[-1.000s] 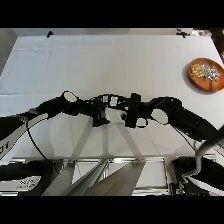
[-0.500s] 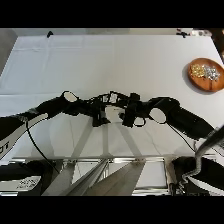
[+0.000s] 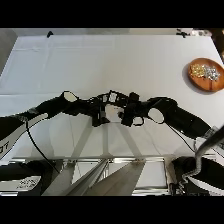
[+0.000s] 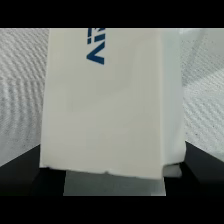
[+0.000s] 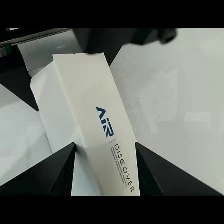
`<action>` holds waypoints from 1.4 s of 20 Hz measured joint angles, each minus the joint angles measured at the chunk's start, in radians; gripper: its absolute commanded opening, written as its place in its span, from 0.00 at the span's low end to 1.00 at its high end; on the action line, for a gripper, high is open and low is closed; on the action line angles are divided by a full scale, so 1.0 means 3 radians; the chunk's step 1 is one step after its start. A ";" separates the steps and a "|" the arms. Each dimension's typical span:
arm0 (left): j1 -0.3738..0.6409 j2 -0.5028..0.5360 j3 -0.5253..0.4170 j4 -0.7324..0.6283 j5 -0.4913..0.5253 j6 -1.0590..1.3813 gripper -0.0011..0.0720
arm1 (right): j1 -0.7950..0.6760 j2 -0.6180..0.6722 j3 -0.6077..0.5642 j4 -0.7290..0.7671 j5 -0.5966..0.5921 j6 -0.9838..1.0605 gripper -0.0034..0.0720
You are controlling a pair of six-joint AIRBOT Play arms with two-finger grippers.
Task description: Fold the box and place the chain.
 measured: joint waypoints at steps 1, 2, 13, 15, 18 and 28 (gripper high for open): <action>0.0000 0.0000 0.0000 -0.0001 0.0000 0.0000 0.36 | 0.0000 0.0001 -0.0001 -0.0009 -0.0006 0.0000 0.57; 0.0000 0.0000 0.0000 -0.0001 0.0000 0.0000 0.36 | 0.0001 0.0008 -0.0001 -0.0015 -0.0009 0.0001 0.57; 0.0000 0.0000 0.0000 0.0009 -0.0003 0.0018 0.36 | 0.0071 0.0041 -0.0052 -0.0047 -0.0075 0.0000 0.57; 0.0000 0.0000 0.0000 0.0010 -0.0004 0.0018 0.36 | 0.0076 0.0043 -0.0071 -0.0046 -0.0106 0.0000 0.57; 0.0001 0.0000 0.0000 0.0001 -0.0005 -0.0006 0.36 | 0.0078 0.0055 -0.0086 -0.0056 -0.0174 -0.0001 0.57; 0.0000 0.0000 0.0000 0.0006 -0.0005 0.0009 0.36 | 0.0080 0.0083 -0.0093 -0.0034 -0.0168 -0.0008 0.57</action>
